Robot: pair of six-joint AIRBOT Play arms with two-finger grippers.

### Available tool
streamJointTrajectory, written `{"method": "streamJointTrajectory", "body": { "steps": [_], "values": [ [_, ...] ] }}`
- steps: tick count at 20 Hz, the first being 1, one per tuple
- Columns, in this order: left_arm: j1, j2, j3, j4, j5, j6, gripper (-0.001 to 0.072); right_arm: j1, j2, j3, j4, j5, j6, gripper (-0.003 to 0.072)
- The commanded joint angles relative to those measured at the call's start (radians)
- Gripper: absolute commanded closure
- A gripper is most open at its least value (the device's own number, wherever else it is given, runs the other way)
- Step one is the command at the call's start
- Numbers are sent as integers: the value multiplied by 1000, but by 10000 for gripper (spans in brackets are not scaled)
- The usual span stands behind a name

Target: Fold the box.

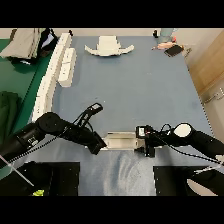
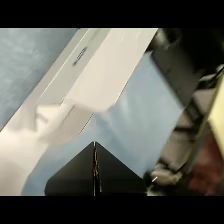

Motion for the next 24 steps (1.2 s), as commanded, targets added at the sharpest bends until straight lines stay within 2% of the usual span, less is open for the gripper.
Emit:
{"method": "streamJointTrajectory", "body": {
  "steps": [1,2,4,8,14,20,22,24],
  "values": [
    [-43,-80,69,-243,171,-117,692,-1,1,1,0,0,1,179],
    [-35,-118,101,-288,208,-117,692,-1,1,1,0,0,0,179],
    [-1,-206,154,-298,217,-139,692,-1,1,1,0,0,0,179],
    [68,-370,167,-297,251,-163,692,-1,1,1,0,0,0,179],
    [79,-566,167,-289,182,-182,692,-1,1,1,0,0,0,179],
    [79,-572,183,-296,182,-177,692,-1,1,1,0,0,0,179],
    [88,-558,212,-296,143,-122,692,-1,1,1,0,0,0,179],
    [110,-495,245,-296,75,-55,692,-1,1,1,0,0,0,179]
  ]
}}
